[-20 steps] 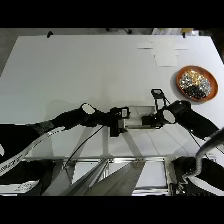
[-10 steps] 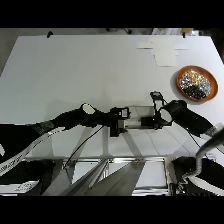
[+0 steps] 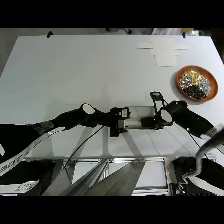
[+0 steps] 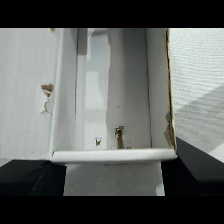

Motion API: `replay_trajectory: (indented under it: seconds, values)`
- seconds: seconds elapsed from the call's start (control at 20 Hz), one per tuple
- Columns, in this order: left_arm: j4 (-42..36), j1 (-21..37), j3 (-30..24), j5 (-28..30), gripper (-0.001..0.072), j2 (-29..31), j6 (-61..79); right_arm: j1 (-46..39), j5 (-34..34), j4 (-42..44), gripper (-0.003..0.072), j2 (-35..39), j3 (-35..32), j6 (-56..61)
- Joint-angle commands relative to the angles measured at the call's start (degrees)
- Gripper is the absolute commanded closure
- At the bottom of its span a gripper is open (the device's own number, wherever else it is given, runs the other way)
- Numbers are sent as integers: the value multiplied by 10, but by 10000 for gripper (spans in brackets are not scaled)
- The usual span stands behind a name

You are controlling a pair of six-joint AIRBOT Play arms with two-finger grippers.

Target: Fold the box and place the chain.

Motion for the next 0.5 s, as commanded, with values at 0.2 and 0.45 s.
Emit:
replay_trajectory:
  seconds: [0.2,0.45]
  values:
    - [0,0,0,0,538,0,0,0,0,2,245,96,2,-65]
    - [0,0,0,0,538,0,0,-37,111,2,247,138,98,-214]
